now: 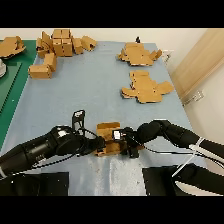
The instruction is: Fold the box.
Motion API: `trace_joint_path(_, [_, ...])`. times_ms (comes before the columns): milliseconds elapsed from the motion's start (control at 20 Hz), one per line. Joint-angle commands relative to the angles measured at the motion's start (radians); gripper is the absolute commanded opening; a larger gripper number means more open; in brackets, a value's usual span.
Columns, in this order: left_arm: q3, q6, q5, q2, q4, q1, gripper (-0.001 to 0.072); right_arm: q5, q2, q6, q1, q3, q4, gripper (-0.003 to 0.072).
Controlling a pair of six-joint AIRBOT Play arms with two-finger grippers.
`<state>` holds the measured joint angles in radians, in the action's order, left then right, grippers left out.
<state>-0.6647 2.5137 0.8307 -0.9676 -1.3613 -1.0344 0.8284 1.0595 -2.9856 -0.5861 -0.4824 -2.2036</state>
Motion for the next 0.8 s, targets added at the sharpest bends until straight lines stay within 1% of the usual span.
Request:
trace_joint_path(0, [-0.053, 0.023, 0.051, -0.077, -0.017, -0.031, 0.0597, 0.000, 0.001, 0.000, -0.001, 0.000, 0.000, 0.0572])
trace_joint_path(200, [-0.158, 0.045, 0.108, -0.188, -0.052, -0.038, 0.0597, 0.000, 0.001, 0.000, -0.001, 0.000, 0.000, 0.0572])
trace_joint_path(300, [-0.187, 0.046, 0.137, -0.241, -0.050, -0.045, 0.0597, 0.000, 0.001, 0.000, -0.001, 0.000, 0.000, 0.0572])
trace_joint_path(550, [-0.209, 0.078, 0.129, -0.319, -0.052, -0.069, 0.0597, 0.000, 0.001, 0.000, -0.001, 0.000, 0.000, 0.0572])
trace_joint_path(750, [-0.209, 0.068, 0.130, -0.342, -0.053, -0.069, 0.0598, 0.000, 0.001, 0.000, -0.001, 0.000, 0.000, 0.0572])
